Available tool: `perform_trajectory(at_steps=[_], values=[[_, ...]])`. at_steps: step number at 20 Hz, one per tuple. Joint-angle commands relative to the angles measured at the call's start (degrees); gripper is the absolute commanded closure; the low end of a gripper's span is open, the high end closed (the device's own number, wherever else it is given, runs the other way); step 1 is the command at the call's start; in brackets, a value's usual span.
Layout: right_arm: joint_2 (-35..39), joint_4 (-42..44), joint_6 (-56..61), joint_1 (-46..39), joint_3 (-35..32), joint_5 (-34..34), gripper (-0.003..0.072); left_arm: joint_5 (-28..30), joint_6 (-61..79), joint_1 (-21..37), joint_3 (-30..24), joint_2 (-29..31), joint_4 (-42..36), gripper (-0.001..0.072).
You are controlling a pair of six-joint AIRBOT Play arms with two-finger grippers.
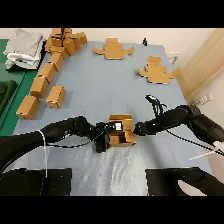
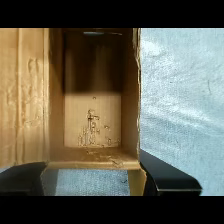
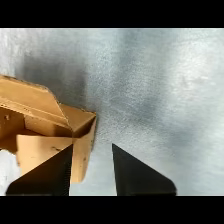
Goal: Fold the box.
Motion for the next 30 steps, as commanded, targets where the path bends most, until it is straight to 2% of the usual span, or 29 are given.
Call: perform_trajectory(at_steps=[1, 3, 4, 6, 13, 15, 28, 30], values=[[-1.0, 1.6, 1.1, 2.1, 0.3, 0.0, 0.0292, 0.0, 0.0, 0.0, 0.0, 0.0, 0.0, 0.0245], [-2.7, 1.9, 1.2, 5.1, 0.3, 0.8, 0.0273, 0.0, 0.0, 0.0, 0.0, 0.0, 0.0, 0.0245], [-3.5, 1.9, 1.5, 6.7, 0.3, 1.8, 0.0208, 0.0, 0.0, 0.0, 0.0, 0.0, 0.0, 0.0245], [-5.0, 0.9, 4.2, 8.6, 0.4, 3.7, 0.0208, 0.0, 0.0, 0.0, 0.0, 0.0, 0.0, 0.0245], [-10.8, -18.7, 26.4, 16.2, 6.6, 2.0, 0.0208, 0.0, 0.0, 0.0, 0.0, 0.0, 0.0, 0.0245], [-11.6, -21.9, 31.7, 18.4, 8.1, 1.4, 0.0209, 0.0, 0.0, 0.0, 0.0, 0.0, 0.0, 0.0245], [-12.5, -20.1, 37.3, 19.7, 8.3, -0.4, 0.0210, 0.0, 0.0, 0.0, 0.0, 0.0, 0.0, 0.0245], [-13.6, -20.1, 37.7, 20.6, 8.3, -0.4, 0.0234, 0.0, 0.0, 0.0, 0.0, 0.0, 0.0, 0.0245]])
